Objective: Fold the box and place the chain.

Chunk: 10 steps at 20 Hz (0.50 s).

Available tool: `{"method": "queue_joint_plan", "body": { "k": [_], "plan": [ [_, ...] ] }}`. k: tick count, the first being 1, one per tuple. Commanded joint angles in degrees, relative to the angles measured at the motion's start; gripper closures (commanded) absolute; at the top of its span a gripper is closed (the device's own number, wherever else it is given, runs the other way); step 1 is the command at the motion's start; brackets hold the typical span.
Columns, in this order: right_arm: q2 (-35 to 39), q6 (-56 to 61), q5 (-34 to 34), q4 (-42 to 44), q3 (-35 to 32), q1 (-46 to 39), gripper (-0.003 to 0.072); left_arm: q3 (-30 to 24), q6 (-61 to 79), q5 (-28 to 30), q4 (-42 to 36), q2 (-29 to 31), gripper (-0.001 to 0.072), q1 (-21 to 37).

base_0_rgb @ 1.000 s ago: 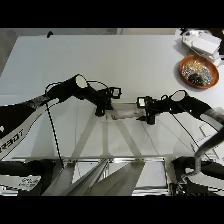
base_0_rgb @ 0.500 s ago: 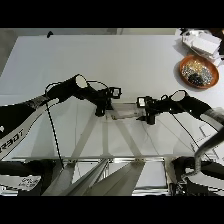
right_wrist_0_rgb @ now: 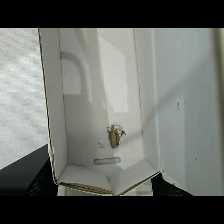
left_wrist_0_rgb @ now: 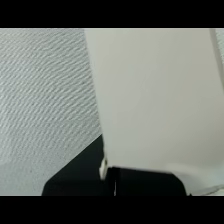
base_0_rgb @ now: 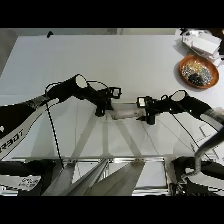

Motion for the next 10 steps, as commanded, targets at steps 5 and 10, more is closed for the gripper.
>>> {"method": "queue_joint_plan", "body": {
  "k": [5, 10],
  "plan": [
    [-0.04, 0.0, 0.07, 0.04, -0.02, -0.04, 0.0284, 0.04, 0.0, -0.11, 0.92, 1.36, 0.0275, 0.79],
    [-0.04, 0.0, 0.07, 0.04, 0.0, -0.02, 0.0284, 0.04, -0.02, -0.17, 0.94, 4.74, 0.0172, 4.5]
  ]
}}
